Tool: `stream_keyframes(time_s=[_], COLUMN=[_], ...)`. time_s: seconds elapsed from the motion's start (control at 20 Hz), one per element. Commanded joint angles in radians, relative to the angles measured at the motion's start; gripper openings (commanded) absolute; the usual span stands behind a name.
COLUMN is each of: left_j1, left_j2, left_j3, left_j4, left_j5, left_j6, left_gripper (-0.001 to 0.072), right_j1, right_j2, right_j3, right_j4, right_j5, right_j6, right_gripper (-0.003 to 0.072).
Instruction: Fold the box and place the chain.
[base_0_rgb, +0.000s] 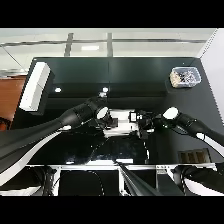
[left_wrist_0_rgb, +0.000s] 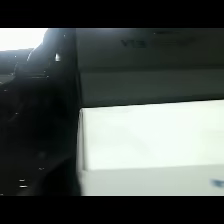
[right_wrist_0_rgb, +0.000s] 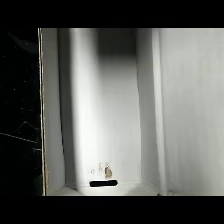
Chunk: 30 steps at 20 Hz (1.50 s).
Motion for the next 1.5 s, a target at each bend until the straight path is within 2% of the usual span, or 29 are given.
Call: stream_keyframes(time_s=[0.0,0.05,0.25,0.3,0.35,0.4,0.45,0.75,0.8,0.9,1.45], left_j1=[-0.001,-0.001,-0.001,-0.001,-0.001,-0.001,-0.001,0.023,0.025,0.018,0.011], left_j2=[-0.007,-0.007,-0.007,-0.007,-0.007,-0.007,-0.007,-0.008,-0.008,-0.008,-0.008], left_j3=[0.008,0.014,0.025,0.025,0.026,0.026,0.028,0.031,0.031,0.031,0.03], left_j4=[0.003,0.003,0.002,-0.002,-0.005,-0.007,-0.006,0.0,-0.002,0.0,-0.006], left_j5=[0.004,0.006,0.01,0.006,0.006,0.002,-0.004,-0.055,-0.053,-0.04,-0.026], left_j6=[0.003,0.003,0.003,0.003,0.003,0.002,0.002,0.002,0.001,0.007,0.018], left_gripper=[0.0127,0.0032,0.0026,0.0042,0.0164,0.032,0.0353,0.0353,0.0336,0.0035,0.0026], right_j1=[0.001,0.001,0.001,0.001,0.001,0.001,0.001,0.001,0.001,0.001,0.001], right_j2=[0.0,0.0,0.0,0.0,0.0,0.0,0.0,0.0,0.0,0.0,0.0], right_j3=[-0.001,-0.001,-0.001,-0.001,-0.001,-0.001,-0.001,-0.001,-0.001,-0.001,-0.001], right_j4=[0.001,0.001,0.001,0.001,0.001,0.001,0.001,0.001,0.001,0.001,0.002], right_j5=[0.0,0.0,0.0,0.0,0.0,0.0,0.0,0.0,0.0,0.0,0.0], right_j6=[0.002,0.002,0.002,0.002,0.002,0.002,0.002,0.002,0.002,0.002,0.002], right_gripper=[0.0011,0.0011,0.0011,0.0011,0.0011,0.0011,0.0011,0.0011,0.0011,0.0011,0.0011])
